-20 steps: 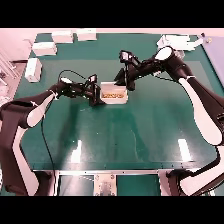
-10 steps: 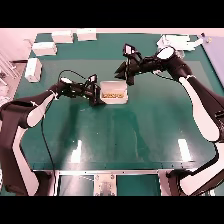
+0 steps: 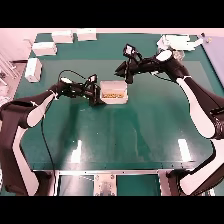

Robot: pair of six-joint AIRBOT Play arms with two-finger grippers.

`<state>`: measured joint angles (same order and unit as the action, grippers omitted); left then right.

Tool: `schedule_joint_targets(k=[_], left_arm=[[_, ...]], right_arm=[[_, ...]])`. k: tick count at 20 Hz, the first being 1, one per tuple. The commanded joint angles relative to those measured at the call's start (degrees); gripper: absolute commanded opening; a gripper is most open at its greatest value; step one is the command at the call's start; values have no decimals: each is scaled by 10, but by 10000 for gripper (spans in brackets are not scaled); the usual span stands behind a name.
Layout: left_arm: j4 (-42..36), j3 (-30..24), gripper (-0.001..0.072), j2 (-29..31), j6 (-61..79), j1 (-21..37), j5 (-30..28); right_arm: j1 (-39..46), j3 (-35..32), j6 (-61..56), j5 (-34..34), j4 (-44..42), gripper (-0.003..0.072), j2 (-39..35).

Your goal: Fold the box and place the chain.

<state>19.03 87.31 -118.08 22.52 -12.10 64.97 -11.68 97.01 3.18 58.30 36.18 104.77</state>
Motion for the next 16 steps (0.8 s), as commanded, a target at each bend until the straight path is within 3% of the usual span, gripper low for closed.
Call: schedule_joint_targets(k=[1, 5, 16], left_arm=[[0, 1, 447, 0, 0, 1, 0], [0, 0, 447, 0, 0, 1, 0], [0, 1, 447, 0, 0, 1, 0]], right_arm=[[0, 1, -2, 62, 20, 178, 10], [4, 9, -26, 162, 25, 248, 10], [2, 9, -61, 179, 49, 256, 10]])
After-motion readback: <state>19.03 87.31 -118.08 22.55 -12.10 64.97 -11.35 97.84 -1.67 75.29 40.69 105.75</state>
